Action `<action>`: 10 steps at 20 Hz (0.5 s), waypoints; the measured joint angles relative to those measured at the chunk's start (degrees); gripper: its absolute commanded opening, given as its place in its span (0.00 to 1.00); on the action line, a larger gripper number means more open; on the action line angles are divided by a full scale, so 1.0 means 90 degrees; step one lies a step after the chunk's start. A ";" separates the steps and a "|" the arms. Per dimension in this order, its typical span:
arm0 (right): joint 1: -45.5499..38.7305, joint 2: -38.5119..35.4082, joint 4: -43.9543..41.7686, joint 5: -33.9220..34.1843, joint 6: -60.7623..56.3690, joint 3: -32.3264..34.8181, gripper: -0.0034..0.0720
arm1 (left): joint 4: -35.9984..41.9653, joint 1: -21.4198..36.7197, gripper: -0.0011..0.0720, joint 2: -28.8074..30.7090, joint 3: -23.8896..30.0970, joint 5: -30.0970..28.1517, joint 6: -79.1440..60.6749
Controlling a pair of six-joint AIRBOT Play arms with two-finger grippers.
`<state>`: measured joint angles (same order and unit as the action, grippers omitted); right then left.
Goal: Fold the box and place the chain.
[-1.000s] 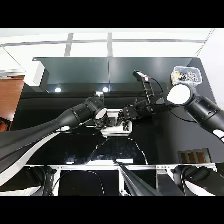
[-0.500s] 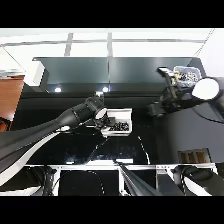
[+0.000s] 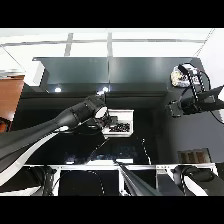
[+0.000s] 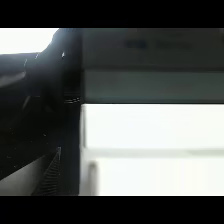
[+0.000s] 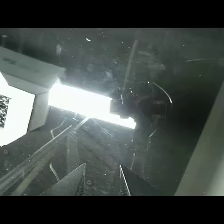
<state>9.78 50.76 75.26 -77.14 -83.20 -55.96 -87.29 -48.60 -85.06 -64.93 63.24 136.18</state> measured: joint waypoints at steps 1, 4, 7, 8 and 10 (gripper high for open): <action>-0.0010 -0.0012 0.0012 -0.0002 0.0036 0.0000 0.39 | -0.0107 -0.0034 0.77 0.0148 -0.0012 0.0017 -0.0097; -0.0022 -0.0029 0.0029 0.0005 0.0114 0.0000 0.39 | -0.0743 -0.0172 0.77 0.0920 0.0148 0.0393 -0.0457; -0.0029 -0.0034 0.0087 0.0027 0.0175 0.0000 0.39 | -0.1542 -0.0061 0.77 0.2135 0.0959 0.0746 -0.0537; -0.0029 -0.0032 0.0092 0.0034 0.0194 0.0000 0.39 | -0.1634 0.0112 0.77 0.2586 0.1362 0.0760 -0.0542; -0.0029 -0.0032 0.0107 0.0078 0.0219 0.0000 0.40 | -0.1307 0.0668 0.77 0.3478 0.2295 0.0287 -0.0942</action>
<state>9.52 50.48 76.23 -76.44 -81.23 -55.96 -99.04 -42.59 -53.76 -44.27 65.82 127.70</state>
